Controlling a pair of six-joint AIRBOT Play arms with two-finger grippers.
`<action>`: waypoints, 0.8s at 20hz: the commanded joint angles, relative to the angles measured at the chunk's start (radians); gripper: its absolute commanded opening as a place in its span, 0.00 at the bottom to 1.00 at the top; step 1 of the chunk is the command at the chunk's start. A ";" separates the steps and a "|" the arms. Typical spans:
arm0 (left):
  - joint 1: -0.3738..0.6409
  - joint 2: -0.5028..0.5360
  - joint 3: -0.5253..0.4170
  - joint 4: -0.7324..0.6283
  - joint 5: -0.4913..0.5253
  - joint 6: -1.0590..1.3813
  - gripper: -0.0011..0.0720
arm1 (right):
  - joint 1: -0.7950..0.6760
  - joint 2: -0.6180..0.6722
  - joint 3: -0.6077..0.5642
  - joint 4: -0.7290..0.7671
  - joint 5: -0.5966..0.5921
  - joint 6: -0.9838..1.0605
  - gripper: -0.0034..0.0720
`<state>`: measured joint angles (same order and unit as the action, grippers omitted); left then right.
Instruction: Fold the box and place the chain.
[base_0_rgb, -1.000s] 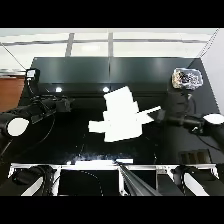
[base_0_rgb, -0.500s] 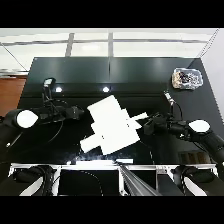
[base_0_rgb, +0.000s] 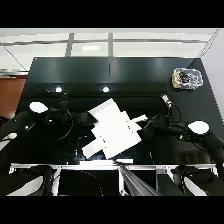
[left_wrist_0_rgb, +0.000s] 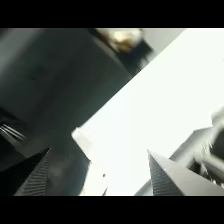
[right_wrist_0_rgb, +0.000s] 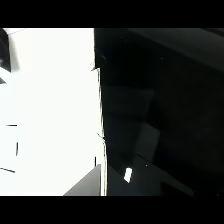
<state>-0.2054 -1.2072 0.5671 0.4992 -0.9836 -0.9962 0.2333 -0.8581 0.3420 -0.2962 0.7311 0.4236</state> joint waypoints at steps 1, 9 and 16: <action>-0.013 -0.077 -0.016 -0.141 -0.090 0.206 0.98 | 0.001 0.000 0.000 0.018 -0.011 -0.001 0.06; -0.017 -0.119 -0.124 -0.461 -0.062 0.595 0.91 | 0.002 0.000 0.000 0.019 -0.029 0.018 0.06; -0.019 -0.210 -0.110 -0.428 -0.159 0.680 0.46 | 0.002 0.000 0.000 0.017 -0.028 0.021 0.06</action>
<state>-0.2241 -1.3727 0.4496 0.0746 -1.0920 -0.3687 0.2340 -0.8581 0.3420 -0.2783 0.7017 0.4427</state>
